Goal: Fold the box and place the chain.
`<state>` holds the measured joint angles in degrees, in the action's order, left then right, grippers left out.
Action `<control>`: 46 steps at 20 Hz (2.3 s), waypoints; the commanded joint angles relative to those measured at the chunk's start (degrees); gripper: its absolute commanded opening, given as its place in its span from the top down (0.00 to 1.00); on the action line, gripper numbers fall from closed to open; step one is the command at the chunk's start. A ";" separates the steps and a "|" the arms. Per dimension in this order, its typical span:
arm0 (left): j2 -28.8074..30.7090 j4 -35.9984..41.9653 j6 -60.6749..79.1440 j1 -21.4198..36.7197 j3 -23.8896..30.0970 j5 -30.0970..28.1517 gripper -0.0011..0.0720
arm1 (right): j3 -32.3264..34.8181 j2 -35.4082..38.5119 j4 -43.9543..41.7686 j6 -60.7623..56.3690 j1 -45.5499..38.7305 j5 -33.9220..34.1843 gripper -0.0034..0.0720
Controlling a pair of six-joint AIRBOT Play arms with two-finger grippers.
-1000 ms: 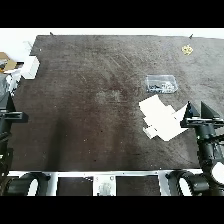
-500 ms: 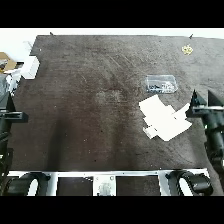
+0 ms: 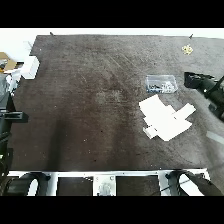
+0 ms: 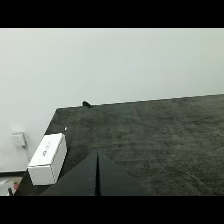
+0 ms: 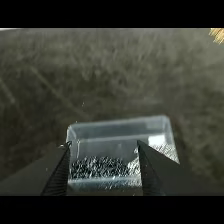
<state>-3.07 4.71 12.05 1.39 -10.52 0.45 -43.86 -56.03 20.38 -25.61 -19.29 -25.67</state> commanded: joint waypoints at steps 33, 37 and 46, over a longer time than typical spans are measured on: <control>0.02 0.00 0.00 0.02 -0.02 0.02 0.97 | -45.99 -52.92 45.03 -3.87 -13.05 -73.42 0.53; 0.02 0.00 0.00 0.02 -0.02 0.02 0.97 | -44.17 -52.41 46.45 -2.58 -13.03 -75.14 0.93; 0.02 0.00 0.00 0.02 -0.02 0.02 0.97 | -19.87 -33.40 32.11 -1.05 -10.80 -65.33 0.95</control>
<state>-3.07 4.73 12.05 1.39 -10.52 0.47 -72.84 -96.44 59.83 -27.20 -31.33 -97.73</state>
